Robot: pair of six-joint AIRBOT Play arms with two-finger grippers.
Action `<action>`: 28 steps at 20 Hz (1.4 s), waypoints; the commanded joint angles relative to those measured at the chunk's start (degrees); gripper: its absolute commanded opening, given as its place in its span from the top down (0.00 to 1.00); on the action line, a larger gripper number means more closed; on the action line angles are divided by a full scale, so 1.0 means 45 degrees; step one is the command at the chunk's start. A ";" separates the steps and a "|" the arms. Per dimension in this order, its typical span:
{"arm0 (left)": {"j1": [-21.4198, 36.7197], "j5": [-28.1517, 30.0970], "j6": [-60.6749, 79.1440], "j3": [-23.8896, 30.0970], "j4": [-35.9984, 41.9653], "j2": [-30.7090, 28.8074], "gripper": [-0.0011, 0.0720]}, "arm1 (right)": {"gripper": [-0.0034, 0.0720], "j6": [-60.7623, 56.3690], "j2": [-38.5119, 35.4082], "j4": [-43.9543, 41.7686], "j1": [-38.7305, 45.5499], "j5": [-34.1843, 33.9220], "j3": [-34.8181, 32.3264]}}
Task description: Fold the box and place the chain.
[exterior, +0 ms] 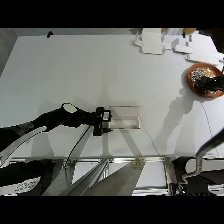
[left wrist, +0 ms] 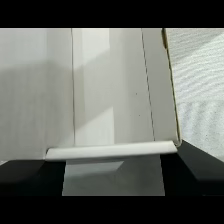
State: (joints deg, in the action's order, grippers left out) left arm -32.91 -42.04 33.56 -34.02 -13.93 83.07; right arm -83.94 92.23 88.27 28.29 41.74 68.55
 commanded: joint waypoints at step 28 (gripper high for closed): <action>-0.0010 0.0005 0.0005 0.0000 -0.0005 -0.0010 0.70 | 0.94 0.1413 -0.9908 -0.4090 -0.3381 0.6509 0.0000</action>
